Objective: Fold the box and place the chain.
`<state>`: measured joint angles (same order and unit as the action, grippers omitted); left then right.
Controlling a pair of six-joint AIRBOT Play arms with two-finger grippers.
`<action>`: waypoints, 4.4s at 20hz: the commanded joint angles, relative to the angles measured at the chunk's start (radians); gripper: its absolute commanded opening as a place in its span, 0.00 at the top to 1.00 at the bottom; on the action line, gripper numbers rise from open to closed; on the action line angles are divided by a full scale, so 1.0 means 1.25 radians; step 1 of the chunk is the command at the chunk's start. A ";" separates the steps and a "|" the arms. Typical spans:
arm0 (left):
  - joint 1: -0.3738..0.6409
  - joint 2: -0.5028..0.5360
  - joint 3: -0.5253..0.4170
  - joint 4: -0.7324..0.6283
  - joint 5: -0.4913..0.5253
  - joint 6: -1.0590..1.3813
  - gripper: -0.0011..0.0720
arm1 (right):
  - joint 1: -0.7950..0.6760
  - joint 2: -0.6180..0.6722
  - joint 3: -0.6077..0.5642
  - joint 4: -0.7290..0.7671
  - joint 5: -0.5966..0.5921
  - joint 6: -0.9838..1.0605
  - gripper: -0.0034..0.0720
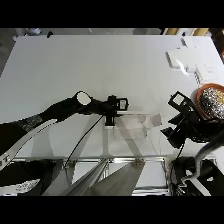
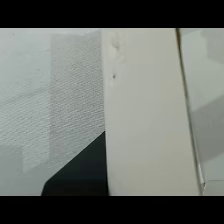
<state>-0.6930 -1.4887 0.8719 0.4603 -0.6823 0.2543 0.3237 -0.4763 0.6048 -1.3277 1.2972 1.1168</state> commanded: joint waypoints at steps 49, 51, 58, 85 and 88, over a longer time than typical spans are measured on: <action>0.000 -0.018 0.001 -0.008 -0.032 0.000 0.97 | 0.220 -0.055 -0.196 0.097 -0.288 -0.610 0.28; 0.000 -0.018 0.001 -0.008 -0.032 0.000 0.97 | 0.262 -0.055 -0.215 0.093 -0.341 -0.609 0.22; 0.000 -0.018 0.001 -0.008 -0.032 0.000 0.97 | 0.270 -0.055 -0.271 0.056 -0.365 -0.573 0.09; 0.000 -0.018 0.001 -0.008 -0.032 0.000 0.97 | 0.064 -0.156 -0.230 0.209 -0.461 -0.672 0.09; 0.000 -0.018 0.001 -0.008 -0.032 0.000 0.97 | 0.034 -0.209 -0.201 0.248 -0.460 -0.710 0.08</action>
<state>-0.6930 -1.5116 0.8726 0.4496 -0.7231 0.2543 0.4011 -0.6811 0.3195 -1.0752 0.7200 0.2893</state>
